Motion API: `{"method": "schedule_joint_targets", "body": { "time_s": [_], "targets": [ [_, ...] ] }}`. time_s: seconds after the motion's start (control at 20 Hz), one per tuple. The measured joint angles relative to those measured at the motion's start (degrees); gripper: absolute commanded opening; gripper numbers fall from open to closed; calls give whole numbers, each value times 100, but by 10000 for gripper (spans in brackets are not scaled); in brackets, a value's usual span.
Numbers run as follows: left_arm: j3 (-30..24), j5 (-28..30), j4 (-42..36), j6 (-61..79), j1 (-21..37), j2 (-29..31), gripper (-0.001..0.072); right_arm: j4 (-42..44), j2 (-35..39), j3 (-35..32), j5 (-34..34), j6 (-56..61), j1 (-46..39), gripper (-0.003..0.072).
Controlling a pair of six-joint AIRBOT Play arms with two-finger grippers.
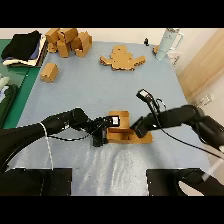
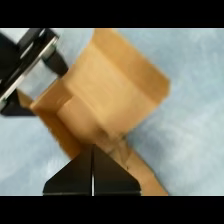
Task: Fold the box.
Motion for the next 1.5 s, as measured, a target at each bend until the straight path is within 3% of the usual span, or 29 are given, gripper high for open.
{"method": "schedule_joint_targets", "body": {
  "time_s": [0.05, 0.1, 0.2, 0.35, 0.5, 0.55, 0.6, 0.65, 0.85, 1.15, 1.2, 1.3, 1.45, 1.5],
  "targets": [
    [0, 0, -2, 0, 0, 0, 466, -140, 251, -133, -199, -31, 0, 385],
    [0, 0, 0, 0, 0, 0, 466, -299, 450, -267, -334, -114, 2, 424],
    [2, 0, 0, 0, 2, 0, 466, -684, 721, -568, -439, -409, 4, 625],
    [0, 0, 0, 0, 0, 0, 466, -1102, 802, -1032, 24, -1434, 11, 643],
    [0, 0, 0, 0, 0, 0, 466, -981, 608, -1322, 870, -2743, 11, 639],
    [0, 0, 0, 0, 0, 0, 466, -824, 503, -1375, 1123, -3154, 11, 637],
    [0, 0, 0, 0, 0, 0, 466, -656, 400, -1412, 1292, -3515, 11, 569],
    [0, 0, -2, 0, 0, 0, 466, -468, 295, -1438, 1429, -3862, 13, 448],
    [0, 0, 0, 0, 0, 0, 466, -28, 79, -1478, 1720, -4605, 190, 220],
    [0, 0, 0, 0, 0, 0, 466, 190, -37, -1493, 2124, -4913, 570, 218],
    [0, 0, 2, 0, 0, 0, 466, 197, -63, -1493, 2188, -4922, 625, 247],
    [0, 0, 7, 4, 0, 0, 466, 219, -144, -1493, 2321, -4937, 710, 499],
    [0, 0, 7, 11, 2, 0, 466, 238, -280, -1493, 2463, -4970, 772, 557],
    [2, 0, 7, 9, 2, 0, 466, 247, -308, -1493, 2498, -4970, 780, 654]
  ]
}}
